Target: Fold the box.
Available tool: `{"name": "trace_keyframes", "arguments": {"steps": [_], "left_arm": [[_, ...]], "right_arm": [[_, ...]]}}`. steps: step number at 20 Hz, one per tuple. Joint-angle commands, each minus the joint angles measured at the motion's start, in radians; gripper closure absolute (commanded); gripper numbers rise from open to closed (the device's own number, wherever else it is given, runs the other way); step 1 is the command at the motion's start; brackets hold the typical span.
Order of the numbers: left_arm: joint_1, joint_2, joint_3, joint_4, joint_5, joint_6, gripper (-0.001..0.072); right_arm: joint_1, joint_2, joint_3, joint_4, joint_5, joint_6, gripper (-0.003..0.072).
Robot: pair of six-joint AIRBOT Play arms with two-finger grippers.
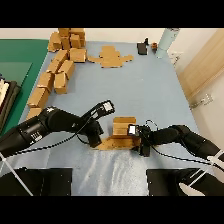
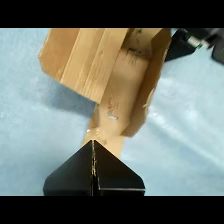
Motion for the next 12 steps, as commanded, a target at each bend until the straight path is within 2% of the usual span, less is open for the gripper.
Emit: {"name": "trace_keyframes", "arguments": {"steps": [1, 2, 3, 4, 10, 12], "left_arm": [[0.135, -0.010, -0.077, -0.245, 0.012, 0.587, 0.0698], [0.151, -0.021, -0.098, -0.288, 0.012, 0.700, 0.0658], [0.156, -0.041, -0.114, -0.309, 0.012, 0.766, 0.0294], [0.156, -0.065, -0.124, -0.313, 0.012, 0.772, 0.0048], [0.135, -0.180, -0.142, -0.488, 0.022, 0.855, 0.0047], [0.118, -0.203, -0.142, -0.497, 0.024, 0.861, 0.0046]], "right_arm": [[0.000, 0.000, -0.001, -0.001, 0.000, 0.000, 0.0128], [0.000, 0.000, -0.001, -0.001, 0.000, 0.000, 0.0129], [0.000, 0.000, -0.001, -0.001, 0.000, 0.000, 0.0128], [0.000, 0.000, -0.001, -0.001, 0.000, 0.000, 0.0128], [0.000, 0.001, -0.001, -0.001, 0.000, 0.000, 0.0129], [0.000, 0.000, -0.001, -0.001, 0.000, 0.000, 0.0129]]}}
